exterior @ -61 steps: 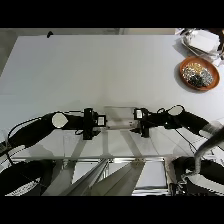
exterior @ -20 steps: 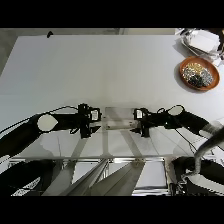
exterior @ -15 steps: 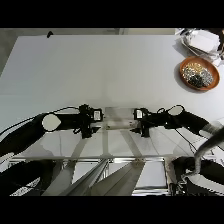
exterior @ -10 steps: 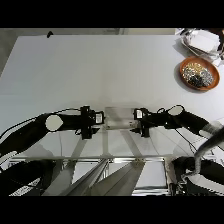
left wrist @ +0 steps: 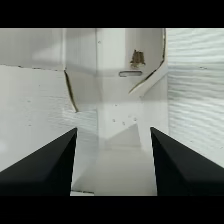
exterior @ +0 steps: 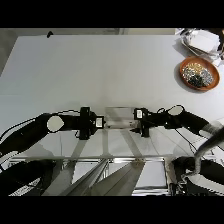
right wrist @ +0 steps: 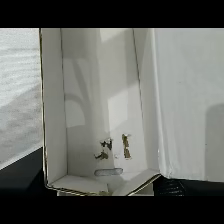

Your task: Fold the box and place the chain.

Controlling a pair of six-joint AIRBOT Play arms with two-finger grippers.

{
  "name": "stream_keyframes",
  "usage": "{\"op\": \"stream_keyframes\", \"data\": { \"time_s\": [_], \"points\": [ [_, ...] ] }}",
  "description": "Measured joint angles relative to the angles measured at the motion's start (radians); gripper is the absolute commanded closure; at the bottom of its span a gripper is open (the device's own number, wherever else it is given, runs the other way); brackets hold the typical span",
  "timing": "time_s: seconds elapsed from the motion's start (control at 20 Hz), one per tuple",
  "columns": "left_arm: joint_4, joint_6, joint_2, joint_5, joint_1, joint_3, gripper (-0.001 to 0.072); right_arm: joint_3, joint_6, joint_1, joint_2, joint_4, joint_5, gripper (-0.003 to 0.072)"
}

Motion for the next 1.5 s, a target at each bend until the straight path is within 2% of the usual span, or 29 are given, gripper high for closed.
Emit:
{"op": "stream_keyframes", "data": {
  "time_s": [0.5,0.75,0.8,1.15,1.25,1.5],
  "points": [
    [-0.025,0.054,-0.011,0.057,-0.044,0.000,0.0212,0.000,-0.002,0.000,0.000,-0.002,0.000,0.0290],
    [-0.038,0.063,-0.011,0.043,-0.061,0.000,0.0286,0.000,-0.005,0.000,0.000,-0.003,0.000,0.0290],
    [-0.040,0.063,-0.011,0.038,-0.063,0.000,0.0328,0.000,-0.005,0.000,0.000,-0.003,0.000,0.0290],
    [-0.068,0.063,-0.012,0.032,-0.068,0.000,0.0335,0.000,-0.003,0.000,0.000,-0.003,0.000,0.0290],
    [-0.082,0.063,-0.014,0.057,-0.069,0.000,0.0379,0.000,-0.002,0.000,0.000,-0.002,0.000,0.0290],
    [-0.104,0.063,-0.041,0.077,-0.076,0.000,0.0394,0.000,-0.002,0.000,0.000,-0.002,0.000,0.0290]
  ]
}}
